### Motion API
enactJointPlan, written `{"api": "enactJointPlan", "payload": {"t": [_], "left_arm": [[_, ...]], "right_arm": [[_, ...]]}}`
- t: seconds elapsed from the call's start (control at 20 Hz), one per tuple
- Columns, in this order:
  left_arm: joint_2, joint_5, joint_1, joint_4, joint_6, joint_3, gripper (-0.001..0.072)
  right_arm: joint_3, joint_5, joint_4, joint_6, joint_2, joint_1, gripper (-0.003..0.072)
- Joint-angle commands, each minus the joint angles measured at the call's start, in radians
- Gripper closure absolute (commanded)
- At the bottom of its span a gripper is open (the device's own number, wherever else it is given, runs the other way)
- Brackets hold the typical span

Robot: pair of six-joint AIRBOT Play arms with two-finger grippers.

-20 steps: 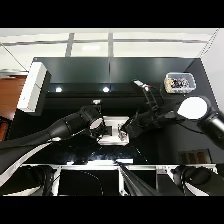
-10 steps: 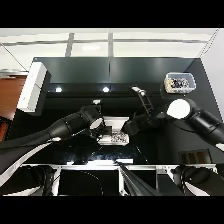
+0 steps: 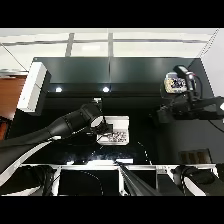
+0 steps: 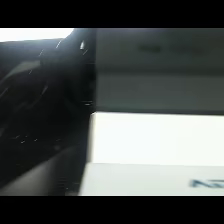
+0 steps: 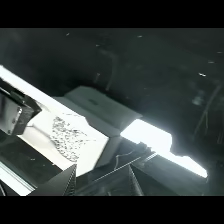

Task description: Fold the box and place the chain.

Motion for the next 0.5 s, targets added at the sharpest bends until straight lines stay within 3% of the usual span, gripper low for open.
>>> {"api": "enactJointPlan", "payload": {"t": [0.0, 0.2, 0.35, 0.45], "left_arm": [[0.008, -0.099, 0.000, 0.047, 0.112, 0.064, 0.0199], [0.116, -0.309, 0.001, 0.188, 0.395, 0.066, 0.0203], [0.321, -0.273, 0.060, 0.181, 0.616, -0.029, 0.0204], [0.490, -0.200, 0.188, 0.090, 0.717, -0.130, 0.0204]], "right_arm": [[0.003, 0.038, -0.010, 0.000, 0.037, -0.048, 0.0287], [0.003, 0.057, -0.018, 0.009, 0.037, -0.048, 0.0287], [0.003, 0.071, -0.021, 0.011, 0.037, -0.048, 0.0287], [0.003, 0.060, -0.022, 0.012, 0.037, -0.048, 0.0287]]}}
